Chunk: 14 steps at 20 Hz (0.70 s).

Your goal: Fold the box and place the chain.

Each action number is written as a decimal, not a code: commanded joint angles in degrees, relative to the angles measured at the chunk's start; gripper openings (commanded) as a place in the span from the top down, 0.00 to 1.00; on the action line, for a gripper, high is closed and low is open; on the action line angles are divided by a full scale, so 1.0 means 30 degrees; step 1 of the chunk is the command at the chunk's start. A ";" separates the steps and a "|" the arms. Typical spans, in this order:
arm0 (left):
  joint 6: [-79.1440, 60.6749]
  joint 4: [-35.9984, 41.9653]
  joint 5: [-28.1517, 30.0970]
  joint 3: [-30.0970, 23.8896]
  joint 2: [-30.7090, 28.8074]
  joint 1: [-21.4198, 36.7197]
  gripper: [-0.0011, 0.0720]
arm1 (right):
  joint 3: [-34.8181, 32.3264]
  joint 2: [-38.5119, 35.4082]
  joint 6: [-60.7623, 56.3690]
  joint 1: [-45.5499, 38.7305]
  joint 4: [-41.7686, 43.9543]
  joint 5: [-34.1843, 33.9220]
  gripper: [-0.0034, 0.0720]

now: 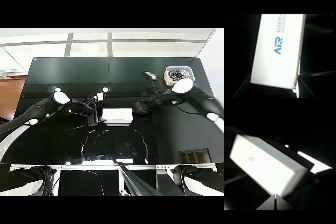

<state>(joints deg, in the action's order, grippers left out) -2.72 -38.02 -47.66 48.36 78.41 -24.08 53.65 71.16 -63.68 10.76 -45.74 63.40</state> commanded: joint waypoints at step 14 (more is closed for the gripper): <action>0.8888 -0.4779 -0.3993 0.8174 0.4539 -0.2776 0.01 | -0.1268 -0.3446 -0.0991 -0.5355 -0.2630 -0.0015 0.94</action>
<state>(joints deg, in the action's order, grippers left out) 19.94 -50.61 -58.17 70.63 88.99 -31.68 49.95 60.95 -66.54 -5.17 -53.60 64.25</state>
